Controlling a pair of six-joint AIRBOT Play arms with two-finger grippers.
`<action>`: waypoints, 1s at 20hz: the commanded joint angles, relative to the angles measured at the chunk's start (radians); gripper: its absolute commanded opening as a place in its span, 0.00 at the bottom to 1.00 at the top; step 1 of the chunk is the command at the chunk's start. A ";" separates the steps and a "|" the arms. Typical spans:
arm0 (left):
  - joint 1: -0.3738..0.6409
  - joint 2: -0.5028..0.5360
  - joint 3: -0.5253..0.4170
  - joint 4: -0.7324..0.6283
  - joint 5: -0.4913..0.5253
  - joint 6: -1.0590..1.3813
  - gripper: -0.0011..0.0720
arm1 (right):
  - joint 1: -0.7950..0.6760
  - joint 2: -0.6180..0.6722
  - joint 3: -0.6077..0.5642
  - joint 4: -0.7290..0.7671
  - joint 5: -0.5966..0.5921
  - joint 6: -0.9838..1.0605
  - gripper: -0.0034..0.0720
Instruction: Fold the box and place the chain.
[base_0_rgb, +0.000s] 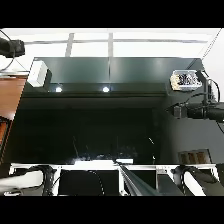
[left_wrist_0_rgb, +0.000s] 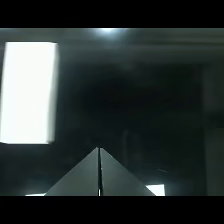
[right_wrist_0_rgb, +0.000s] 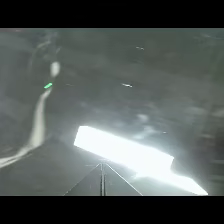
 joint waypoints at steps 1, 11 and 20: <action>-0.159 0.386 -0.526 -0.008 0.318 -0.034 0.05 | 0.001 0.014 -0.068 -0.085 -0.273 -0.084 0.06; -0.274 0.887 -1.271 0.011 0.656 -0.139 0.05 | 0.001 0.014 -0.116 -0.110 -0.488 -0.114 0.07; -0.274 0.883 -1.272 0.004 0.650 -0.140 0.06 | 0.001 0.014 -0.116 -0.110 -0.488 -0.114 0.07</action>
